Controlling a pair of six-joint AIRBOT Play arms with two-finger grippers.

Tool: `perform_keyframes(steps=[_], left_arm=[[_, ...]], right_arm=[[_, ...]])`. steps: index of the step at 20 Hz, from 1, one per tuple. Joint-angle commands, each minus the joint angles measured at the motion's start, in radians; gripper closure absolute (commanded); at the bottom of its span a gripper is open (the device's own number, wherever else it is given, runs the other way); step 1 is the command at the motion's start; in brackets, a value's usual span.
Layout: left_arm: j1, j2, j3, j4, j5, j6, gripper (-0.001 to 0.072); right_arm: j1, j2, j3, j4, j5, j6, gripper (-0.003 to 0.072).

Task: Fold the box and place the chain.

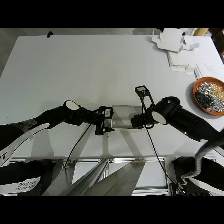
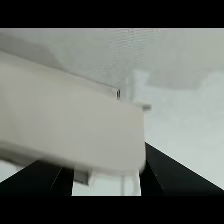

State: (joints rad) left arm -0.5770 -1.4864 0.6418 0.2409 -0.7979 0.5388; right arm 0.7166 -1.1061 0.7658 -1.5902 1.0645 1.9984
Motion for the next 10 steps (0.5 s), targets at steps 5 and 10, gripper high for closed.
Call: perform_keyframes(steps=[5, 10], left_arm=[[0.0, 0.0, 0.0, -0.001, 0.001, -0.001, 0.0431], [0.0, 0.0, 0.0, -0.001, 0.001, -0.001, 0.0431]], right_arm=[[0.0, 0.257, 0.001, -0.005, 0.093, -0.207, 0.0279], [0.0, 0.344, 0.001, -0.164, 0.162, -0.279, 0.0294]])
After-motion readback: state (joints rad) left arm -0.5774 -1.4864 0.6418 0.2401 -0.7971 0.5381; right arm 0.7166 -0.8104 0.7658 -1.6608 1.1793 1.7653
